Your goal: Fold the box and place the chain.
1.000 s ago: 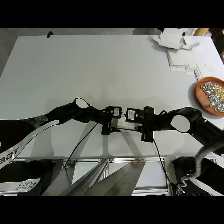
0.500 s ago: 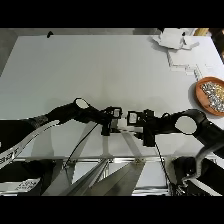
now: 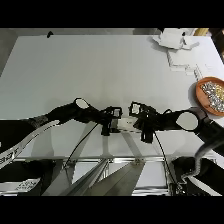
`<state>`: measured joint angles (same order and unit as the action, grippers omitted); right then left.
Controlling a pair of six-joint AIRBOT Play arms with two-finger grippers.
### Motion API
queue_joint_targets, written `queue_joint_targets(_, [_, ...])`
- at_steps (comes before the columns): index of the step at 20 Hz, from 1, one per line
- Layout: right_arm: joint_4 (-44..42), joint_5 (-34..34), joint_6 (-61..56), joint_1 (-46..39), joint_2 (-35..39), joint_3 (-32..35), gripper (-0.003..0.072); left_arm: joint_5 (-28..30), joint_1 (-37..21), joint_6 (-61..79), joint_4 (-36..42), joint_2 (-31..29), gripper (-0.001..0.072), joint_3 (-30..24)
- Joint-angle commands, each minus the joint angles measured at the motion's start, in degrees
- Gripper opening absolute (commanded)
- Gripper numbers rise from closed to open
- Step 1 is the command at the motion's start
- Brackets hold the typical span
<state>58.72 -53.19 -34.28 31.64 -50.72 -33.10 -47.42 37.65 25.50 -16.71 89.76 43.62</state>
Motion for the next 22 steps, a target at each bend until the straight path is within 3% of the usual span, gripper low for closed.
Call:
queue_joint_targets(1, [-0.5, -3.6, -0.2, 0.3, -3.2, 0.0, 0.0023, 0.0, 0.0, 0.0, 0.0, 0.0, 0.0273, 0.0])
queue_joint_targets(15, [-0.3, -2.8, 0.1, 1.6, -9.7, 0.0, 0.0011, 0.0, 0.0, 0.0, 0.0, 0.0, 0.0273, 0.0])
queue_joint_targets(22, [2.0, -5.0, -8.2, -4.3, -0.4, -5.6, 0.0011, 0.0, 0.0, 0.0, 0.0, 0.0, 0.0273, 0.0])
